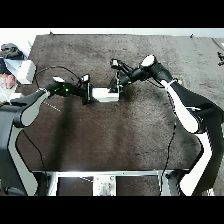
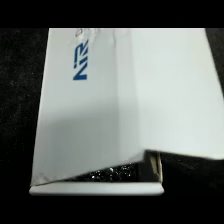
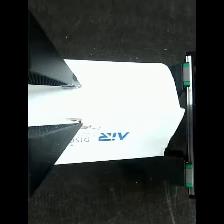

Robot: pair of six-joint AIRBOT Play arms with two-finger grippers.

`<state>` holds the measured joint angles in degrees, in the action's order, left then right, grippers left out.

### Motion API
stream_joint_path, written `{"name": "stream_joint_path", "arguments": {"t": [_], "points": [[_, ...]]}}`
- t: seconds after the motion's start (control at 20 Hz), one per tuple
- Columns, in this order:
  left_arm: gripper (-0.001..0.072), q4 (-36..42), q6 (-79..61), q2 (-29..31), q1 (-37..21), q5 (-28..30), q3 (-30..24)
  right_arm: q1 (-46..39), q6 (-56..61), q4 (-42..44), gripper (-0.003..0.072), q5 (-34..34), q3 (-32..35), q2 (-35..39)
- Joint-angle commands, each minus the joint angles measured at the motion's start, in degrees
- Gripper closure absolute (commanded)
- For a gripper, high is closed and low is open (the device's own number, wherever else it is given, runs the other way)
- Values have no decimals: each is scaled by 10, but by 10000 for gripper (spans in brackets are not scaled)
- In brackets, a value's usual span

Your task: Fold the box and place the chain.

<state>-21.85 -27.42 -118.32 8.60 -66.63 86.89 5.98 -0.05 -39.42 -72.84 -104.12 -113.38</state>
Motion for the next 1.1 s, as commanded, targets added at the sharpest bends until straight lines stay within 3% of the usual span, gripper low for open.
{"name": "stream_joint_path", "arguments": {"t": [0.0,0.4,0.7,1.05], "points": [[362,0,0,0,0,0,0,4,-2,-9,369,29,0,0],[362,0,0,0,0,0,0,5,-4,-11,396,41,0,10],[362,0,0,0,0,0,0,8,-4,-7,395,-2,0,13],[362,0,0,0,0,0,0,27,-4,-32,376,38,3,12]]}}
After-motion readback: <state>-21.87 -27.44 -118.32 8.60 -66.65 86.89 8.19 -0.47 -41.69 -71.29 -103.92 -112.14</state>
